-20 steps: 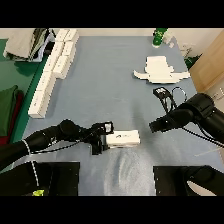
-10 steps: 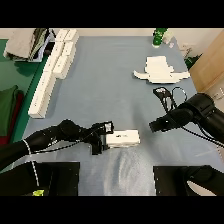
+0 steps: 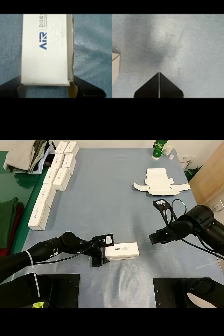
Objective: Fold the box.
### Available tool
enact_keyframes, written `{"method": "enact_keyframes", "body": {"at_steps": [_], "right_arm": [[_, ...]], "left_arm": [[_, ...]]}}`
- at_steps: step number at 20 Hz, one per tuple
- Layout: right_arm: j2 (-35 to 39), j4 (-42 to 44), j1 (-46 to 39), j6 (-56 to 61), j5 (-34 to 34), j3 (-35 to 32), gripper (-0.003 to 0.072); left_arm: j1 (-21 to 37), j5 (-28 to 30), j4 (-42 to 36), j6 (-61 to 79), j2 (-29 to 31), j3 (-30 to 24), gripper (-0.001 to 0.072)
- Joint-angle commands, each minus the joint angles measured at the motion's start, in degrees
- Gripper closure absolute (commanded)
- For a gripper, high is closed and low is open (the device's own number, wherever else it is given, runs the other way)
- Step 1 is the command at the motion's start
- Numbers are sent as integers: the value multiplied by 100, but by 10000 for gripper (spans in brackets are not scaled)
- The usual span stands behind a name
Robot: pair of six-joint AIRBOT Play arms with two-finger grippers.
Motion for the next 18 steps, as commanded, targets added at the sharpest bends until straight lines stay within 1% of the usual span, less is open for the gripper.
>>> {"method": "enact_keyframes", "body": {"at_steps": [1, 2, 7, 8, 9, 10, 18], "right_arm": [[-2, 0, 4, -2, 0, 4, 669], [-2, 0, 4, -2, 0, 4, 669], [-2, -2, 4, -2, 0, 4, 669], [-2, 0, 4, 0, 0, 4, 669], [-2, 0, 4, 0, 0, 4, 669], [-2, 0, 4, 0, 0, 4, 669], [-2, 0, 4, 0, 0, 4, 669]], "left_arm": [[-2, 11, -170, 68, -15, 7, -11], [-2, 11, -280, 116, -15, 13, -11], [-2, 7, -284, 109, -15, 66, -11], [-2, -4, -284, 83, -15, 66, 75], [-4, -20, -282, 46, -15, 63, 282], [-4, -35, -284, 48, -15, 63, 352], [-2, -55, -284, 50, -13, 66, 352]]}}
